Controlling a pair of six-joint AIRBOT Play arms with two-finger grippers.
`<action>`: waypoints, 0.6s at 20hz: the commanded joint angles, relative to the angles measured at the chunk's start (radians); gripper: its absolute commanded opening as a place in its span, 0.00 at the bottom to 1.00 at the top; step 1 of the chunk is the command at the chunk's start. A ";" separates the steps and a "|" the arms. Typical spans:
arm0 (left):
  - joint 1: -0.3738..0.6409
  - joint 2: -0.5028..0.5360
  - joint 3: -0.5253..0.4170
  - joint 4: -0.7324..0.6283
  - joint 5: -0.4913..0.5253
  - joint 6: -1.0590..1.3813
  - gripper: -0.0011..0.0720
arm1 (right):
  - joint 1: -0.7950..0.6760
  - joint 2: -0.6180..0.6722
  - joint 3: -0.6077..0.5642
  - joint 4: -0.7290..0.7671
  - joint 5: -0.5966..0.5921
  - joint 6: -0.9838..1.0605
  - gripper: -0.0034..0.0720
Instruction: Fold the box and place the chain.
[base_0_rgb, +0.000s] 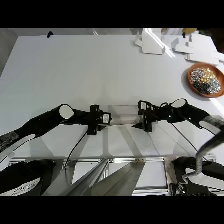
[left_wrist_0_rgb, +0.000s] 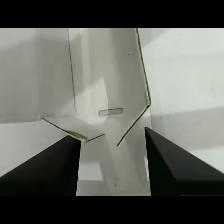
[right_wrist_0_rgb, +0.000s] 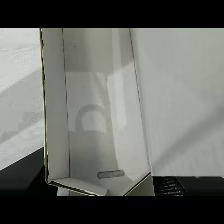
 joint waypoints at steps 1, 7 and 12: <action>-0.007 -0.001 0.000 -0.040 -0.006 0.002 0.61 | 0.000 0.001 0.000 0.000 0.000 0.000 0.50; -0.007 -0.001 0.000 -0.039 0.018 0.002 0.45 | 0.000 0.001 0.000 0.000 0.000 0.000 0.50; -0.007 -0.001 0.000 -0.039 0.040 0.002 0.44 | 0.000 0.001 0.000 0.000 0.000 0.000 0.50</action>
